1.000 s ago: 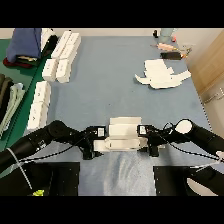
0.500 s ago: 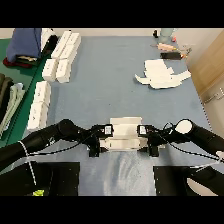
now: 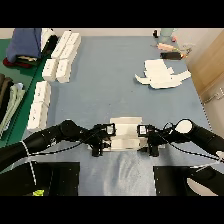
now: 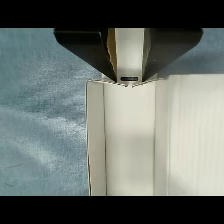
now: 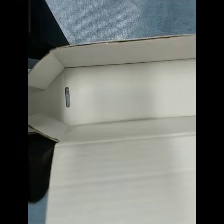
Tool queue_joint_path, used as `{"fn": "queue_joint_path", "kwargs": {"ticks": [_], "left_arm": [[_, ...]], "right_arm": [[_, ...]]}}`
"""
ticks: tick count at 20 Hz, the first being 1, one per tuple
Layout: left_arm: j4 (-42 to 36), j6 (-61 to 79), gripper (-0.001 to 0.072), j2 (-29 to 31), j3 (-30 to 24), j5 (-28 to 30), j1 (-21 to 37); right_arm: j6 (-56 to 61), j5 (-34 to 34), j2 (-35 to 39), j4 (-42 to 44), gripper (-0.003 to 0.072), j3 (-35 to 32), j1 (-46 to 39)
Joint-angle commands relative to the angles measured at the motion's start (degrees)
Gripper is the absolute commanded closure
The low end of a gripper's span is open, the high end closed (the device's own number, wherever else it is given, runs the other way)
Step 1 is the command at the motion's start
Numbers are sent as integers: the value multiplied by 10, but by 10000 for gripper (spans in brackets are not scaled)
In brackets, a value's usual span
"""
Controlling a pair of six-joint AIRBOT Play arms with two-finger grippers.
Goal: Fold the box.
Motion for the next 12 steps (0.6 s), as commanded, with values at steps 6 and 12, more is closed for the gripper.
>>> {"fn": "queue_joint_path", "kwargs": {"ticks": [6, 12], "left_arm": [[-68, 36, 440, -26, 0, 28, -24], [-68, 31, 26, -32, 0, 24, -24]], "right_arm": [[0, 0, 0, 0, 159, 0, 0], [0, 0, 0, 0, 159, 0, 0]]}}
